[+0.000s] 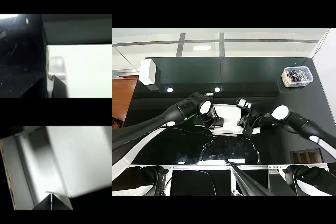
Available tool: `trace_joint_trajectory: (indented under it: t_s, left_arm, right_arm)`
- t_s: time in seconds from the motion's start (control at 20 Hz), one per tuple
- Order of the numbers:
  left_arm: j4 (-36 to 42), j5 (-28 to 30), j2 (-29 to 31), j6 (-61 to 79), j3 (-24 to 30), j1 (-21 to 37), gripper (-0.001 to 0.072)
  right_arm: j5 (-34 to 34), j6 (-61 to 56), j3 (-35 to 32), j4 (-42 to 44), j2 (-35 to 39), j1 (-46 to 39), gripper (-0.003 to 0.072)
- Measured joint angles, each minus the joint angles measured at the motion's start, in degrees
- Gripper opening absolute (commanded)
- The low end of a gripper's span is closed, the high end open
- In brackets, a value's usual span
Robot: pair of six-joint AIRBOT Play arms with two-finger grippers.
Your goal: Fold the box and place the chain.
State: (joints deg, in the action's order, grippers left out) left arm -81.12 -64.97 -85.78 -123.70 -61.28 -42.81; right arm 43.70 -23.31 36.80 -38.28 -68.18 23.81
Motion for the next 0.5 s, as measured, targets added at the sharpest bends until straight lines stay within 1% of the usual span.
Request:
trace_joint_trajectory:
  t_s: [0.1,0.25,0.4,0.5]
  left_arm:
    - [-0.5,0.0,0.0,-1.2,0.0,0.0,0.0024]
    - [-0.9,0.0,0.0,-2.1,0.0,0.0,0.0026]
    - [-1.1,0.0,0.0,-2.3,0.0,0.0,0.0026]
    - [-1.1,0.0,0.0,-2.4,0.0,0.0,0.0026]
  right_arm:
    - [5.0,-12.0,1.3,-3.9,3.1,-5.9,0.0022]
    - [11.9,-28.0,1.7,-7.0,6.3,-17.9,0.0022]
    - [14.0,-40.4,-2.0,-8.1,7.2,-27.6,0.0022]
    - [14.5,-45.6,-5.7,-6.7,6.8,-30.2,0.0022]
